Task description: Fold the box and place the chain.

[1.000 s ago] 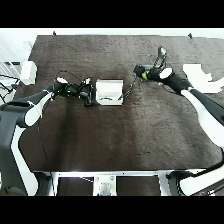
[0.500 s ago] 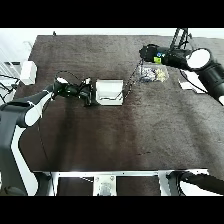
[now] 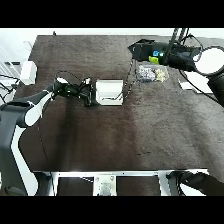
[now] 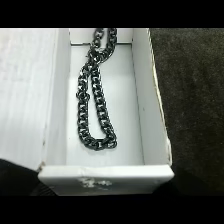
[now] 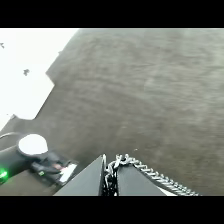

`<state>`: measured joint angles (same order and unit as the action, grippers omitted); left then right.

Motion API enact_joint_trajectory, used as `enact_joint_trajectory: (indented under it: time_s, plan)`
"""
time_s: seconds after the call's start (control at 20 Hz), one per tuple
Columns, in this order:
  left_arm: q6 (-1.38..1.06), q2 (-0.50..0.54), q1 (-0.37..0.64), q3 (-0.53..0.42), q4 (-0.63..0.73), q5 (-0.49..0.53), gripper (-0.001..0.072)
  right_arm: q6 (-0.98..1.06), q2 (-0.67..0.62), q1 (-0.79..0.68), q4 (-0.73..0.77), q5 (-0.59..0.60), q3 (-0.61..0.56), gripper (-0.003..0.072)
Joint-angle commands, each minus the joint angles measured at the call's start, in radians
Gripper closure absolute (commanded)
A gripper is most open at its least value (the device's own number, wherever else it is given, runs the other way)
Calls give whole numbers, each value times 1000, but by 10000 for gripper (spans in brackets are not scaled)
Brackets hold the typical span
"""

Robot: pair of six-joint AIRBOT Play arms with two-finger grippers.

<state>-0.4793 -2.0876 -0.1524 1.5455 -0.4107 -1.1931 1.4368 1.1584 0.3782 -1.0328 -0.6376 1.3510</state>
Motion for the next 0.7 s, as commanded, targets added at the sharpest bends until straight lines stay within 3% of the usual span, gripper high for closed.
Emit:
enact_joint_trajectory:
  time_s: [0.0,0.25,0.45,0.65]
  plan:
    - [0,0,0,0,0,0,301,2,-5,67,-1,-3,-1,684]
    - [0,0,0,0,0,0,302,29,-4,83,0,22,-108,683]
    - [0,0,0,0,0,0,302,55,2,112,4,128,-219,683]
    - [0,0,0,0,0,0,301,55,51,162,4,246,-244,683]
